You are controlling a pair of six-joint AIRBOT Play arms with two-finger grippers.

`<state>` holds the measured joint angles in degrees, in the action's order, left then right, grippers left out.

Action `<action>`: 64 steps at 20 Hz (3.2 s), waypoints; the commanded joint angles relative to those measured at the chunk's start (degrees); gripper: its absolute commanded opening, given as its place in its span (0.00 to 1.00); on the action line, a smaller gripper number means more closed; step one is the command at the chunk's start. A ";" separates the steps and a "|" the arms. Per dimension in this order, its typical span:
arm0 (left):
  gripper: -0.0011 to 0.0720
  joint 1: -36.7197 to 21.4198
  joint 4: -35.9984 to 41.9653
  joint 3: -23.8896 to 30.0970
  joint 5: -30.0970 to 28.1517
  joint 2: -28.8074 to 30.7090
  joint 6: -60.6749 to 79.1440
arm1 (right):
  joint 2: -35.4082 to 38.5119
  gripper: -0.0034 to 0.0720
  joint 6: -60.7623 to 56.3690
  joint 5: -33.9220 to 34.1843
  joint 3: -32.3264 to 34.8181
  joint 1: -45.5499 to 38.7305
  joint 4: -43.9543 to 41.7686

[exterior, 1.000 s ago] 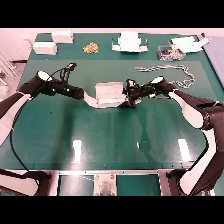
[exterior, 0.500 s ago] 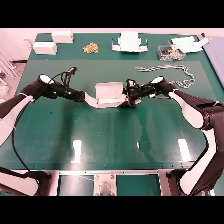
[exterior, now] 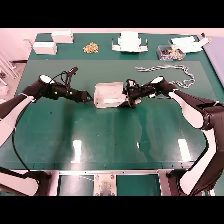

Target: Fold the box and place the chain.

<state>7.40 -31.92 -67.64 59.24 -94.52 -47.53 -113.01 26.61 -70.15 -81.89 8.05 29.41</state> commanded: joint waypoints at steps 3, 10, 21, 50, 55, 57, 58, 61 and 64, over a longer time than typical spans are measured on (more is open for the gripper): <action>0.59 1.29 3.37 0.02 0.44 0.04 -0.39 | 0.04 0.80 -0.02 0.00 0.00 0.02 0.00; 0.59 2.84 4.20 -0.28 -2.32 0.04 -4.52 | 0.04 0.80 -0.02 0.00 0.00 0.02 -0.02; 0.59 8.04 -10.80 -5.40 -6.23 0.04 -29.62 | 0.04 0.80 -0.02 -0.02 0.00 0.02 -0.02; 0.59 17.99 -38.95 -16.15 -3.78 -3.17 -60.48 | 0.04 0.80 -0.02 -0.02 0.00 0.02 -0.02; 0.59 19.23 -43.19 -18.21 -1.38 -4.07 -64.08 | 0.04 0.80 -0.02 0.00 0.00 0.02 0.00; 0.59 19.65 -44.70 -19.32 0.26 -5.14 -66.07 | 0.04 0.80 -0.02 0.00 0.00 0.02 -0.02; 0.59 19.82 -45.20 -20.52 1.77 -5.86 -66.49 | 0.04 0.80 -0.02 -0.02 0.00 0.02 -0.02; 0.59 20.98 -47.60 -23.91 4.83 -7.56 -68.00 | 0.04 0.80 -0.02 0.00 0.00 0.02 -0.02; 0.59 21.75 -48.63 -26.53 6.95 -9.42 -69.05 | 0.04 0.80 -0.02 0.00 0.00 0.02 -0.02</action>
<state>28.38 -78.48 -91.74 63.40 -102.37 -114.87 -113.01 26.61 -70.17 -81.89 8.05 29.41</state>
